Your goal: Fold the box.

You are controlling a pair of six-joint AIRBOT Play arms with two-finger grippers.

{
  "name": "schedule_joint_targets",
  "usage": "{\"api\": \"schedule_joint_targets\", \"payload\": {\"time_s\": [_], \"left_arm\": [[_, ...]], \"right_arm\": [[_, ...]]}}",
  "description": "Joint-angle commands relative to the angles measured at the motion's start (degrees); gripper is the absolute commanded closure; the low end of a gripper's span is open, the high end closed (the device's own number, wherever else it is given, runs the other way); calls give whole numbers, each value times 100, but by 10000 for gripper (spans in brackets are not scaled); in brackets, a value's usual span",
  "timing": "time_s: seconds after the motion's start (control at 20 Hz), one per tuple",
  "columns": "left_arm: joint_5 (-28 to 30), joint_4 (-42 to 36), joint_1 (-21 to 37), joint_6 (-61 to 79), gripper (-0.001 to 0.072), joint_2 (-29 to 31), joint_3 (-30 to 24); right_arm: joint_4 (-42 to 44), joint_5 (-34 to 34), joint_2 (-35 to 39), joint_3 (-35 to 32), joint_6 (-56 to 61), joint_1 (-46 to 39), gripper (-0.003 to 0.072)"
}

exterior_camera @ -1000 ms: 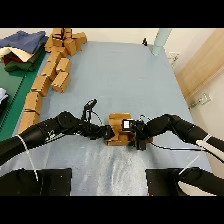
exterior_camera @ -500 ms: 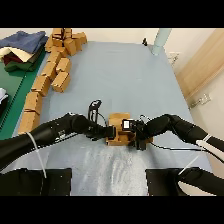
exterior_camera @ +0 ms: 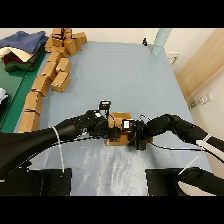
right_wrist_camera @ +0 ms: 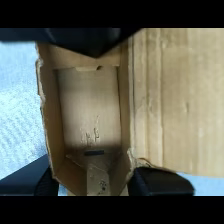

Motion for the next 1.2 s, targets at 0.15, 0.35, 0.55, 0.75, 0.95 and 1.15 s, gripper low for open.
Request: {"api": "schedule_joint_targets", "payload": {"time_s": [0.15,0.35,0.55,0.75,0.95,1.15], "left_arm": [[-837,785,-354,-839,123,-562,706],[-1067,894,-514,-833,122,-855,1130],[-1130,804,-542,-833,122,-859,1132],[-1193,809,-599,-850,335,-868,1130],[-1196,807,-599,-850,695,-907,1130],[-1213,804,-599,-848,695,-905,1132]], "right_arm": [[0,0,-2,-2,0,-2,210],[0,0,-2,-2,0,0,210],[0,0,-2,-2,0,-2,209],[0,0,-2,-2,0,-2,209],[0,0,-2,-2,0,-2,210],[0,0,-2,-2,0,-2,210]]}}
